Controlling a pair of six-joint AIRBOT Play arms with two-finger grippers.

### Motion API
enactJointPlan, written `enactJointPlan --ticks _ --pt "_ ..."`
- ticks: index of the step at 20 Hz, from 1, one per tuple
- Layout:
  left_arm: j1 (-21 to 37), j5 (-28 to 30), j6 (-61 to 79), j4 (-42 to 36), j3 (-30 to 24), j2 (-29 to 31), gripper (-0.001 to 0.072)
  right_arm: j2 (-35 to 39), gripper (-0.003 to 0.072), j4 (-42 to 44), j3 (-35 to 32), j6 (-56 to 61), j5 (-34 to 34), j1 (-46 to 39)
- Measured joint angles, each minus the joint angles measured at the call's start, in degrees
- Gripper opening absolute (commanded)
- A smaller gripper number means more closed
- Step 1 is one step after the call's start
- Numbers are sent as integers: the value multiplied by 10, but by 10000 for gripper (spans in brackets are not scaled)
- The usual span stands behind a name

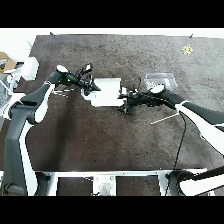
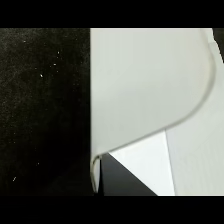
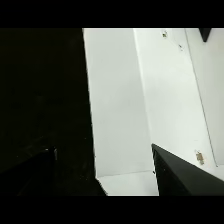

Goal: Fold the box and place the chain.

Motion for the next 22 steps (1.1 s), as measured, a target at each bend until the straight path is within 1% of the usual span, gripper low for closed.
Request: enactJointPlan --ticks 1,6,10,17,22 --pt "0 0 0 0 0 0 13 -6 653 -10 5 7 -6 5" --pt "0 0 0 -2 0 0 13 -19 653 -30 15 40 -79 7" --pt "0 0 0 -3 0 0 14 -22 653 -23 24 49 -100 -10" --pt "0 0 0 -4 0 0 14 -27 652 8 75 73 -74 -26" --pt "0 1 0 -4 0 0 13 -71 653 12 132 87 -30 -45"
